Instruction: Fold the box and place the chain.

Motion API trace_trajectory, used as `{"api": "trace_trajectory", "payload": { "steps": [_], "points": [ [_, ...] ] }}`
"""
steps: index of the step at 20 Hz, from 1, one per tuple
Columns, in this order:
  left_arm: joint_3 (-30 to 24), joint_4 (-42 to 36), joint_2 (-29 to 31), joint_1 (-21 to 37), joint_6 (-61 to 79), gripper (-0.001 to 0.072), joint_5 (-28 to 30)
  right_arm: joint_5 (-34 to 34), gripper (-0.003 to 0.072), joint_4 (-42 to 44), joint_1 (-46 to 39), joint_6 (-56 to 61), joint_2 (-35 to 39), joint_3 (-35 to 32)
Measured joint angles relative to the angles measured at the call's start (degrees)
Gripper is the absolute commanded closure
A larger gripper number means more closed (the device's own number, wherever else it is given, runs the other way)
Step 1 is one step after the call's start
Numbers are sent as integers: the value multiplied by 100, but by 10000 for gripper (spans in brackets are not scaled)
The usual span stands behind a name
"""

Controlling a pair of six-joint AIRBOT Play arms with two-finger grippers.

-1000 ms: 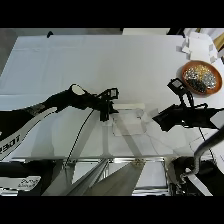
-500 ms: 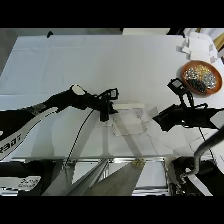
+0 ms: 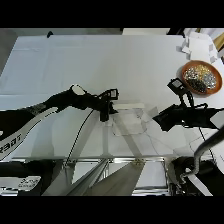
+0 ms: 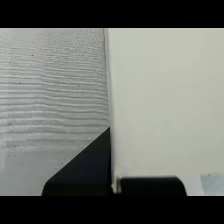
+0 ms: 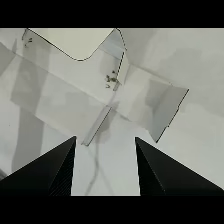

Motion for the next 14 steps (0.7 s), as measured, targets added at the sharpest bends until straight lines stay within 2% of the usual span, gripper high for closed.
{"api": "trace_trajectory", "payload": {
  "steps": [7, 14],
  "points": [
    [26, 39, -2, 0, 186, 709, 42, -28, 278, 0, 2, 0, 0, 0],
    [358, 708, -39, 15, -184, 708, -149, -39, 278, 2, 0, 0, 0, 0]
  ]
}}
